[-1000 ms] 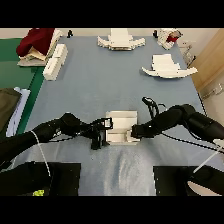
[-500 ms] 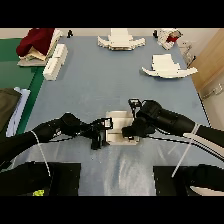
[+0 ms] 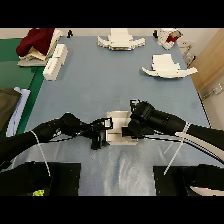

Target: Fold the box.

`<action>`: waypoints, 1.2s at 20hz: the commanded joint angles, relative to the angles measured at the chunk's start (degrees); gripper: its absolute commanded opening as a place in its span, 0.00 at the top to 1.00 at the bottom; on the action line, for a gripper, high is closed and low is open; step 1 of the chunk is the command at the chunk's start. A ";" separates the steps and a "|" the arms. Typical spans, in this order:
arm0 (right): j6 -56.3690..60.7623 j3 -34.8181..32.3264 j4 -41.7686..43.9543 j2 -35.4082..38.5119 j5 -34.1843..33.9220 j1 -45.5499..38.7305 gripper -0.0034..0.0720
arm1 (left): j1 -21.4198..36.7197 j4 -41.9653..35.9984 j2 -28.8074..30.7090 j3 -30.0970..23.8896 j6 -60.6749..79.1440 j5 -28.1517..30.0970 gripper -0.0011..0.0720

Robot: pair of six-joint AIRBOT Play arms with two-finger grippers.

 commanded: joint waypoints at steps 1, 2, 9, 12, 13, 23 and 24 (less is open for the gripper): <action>0.44 0.04 -0.33 -0.20 0.11 0.07 0.95 | 0.07 0.04 -0.04 0.07 0.02 0.00 0.35; 0.44 0.04 -0.33 -0.20 0.11 0.07 0.95 | 0.07 0.04 -0.04 0.07 0.02 0.00 0.35; 0.42 0.44 1.01 0.81 -1.16 0.07 0.24 | 0.07 0.04 -0.04 0.07 0.02 0.00 0.35; 0.37 1.79 0.94 4.90 -2.71 -0.02 0.24 | 0.07 0.04 -0.04 0.07 0.04 0.00 0.35; 0.35 2.56 0.94 6.99 -3.48 -0.04 0.24 | 0.07 0.04 -0.04 0.07 0.02 0.00 0.35; -16.76 -0.20 3.54 13.55 -1.16 -24.79 0.95 | 0.07 0.04 -0.04 0.07 0.04 0.00 0.35; -21.75 -0.74 8.57 11.85 1.49 -28.17 0.95 | 0.07 0.04 -0.04 0.07 0.02 0.02 0.35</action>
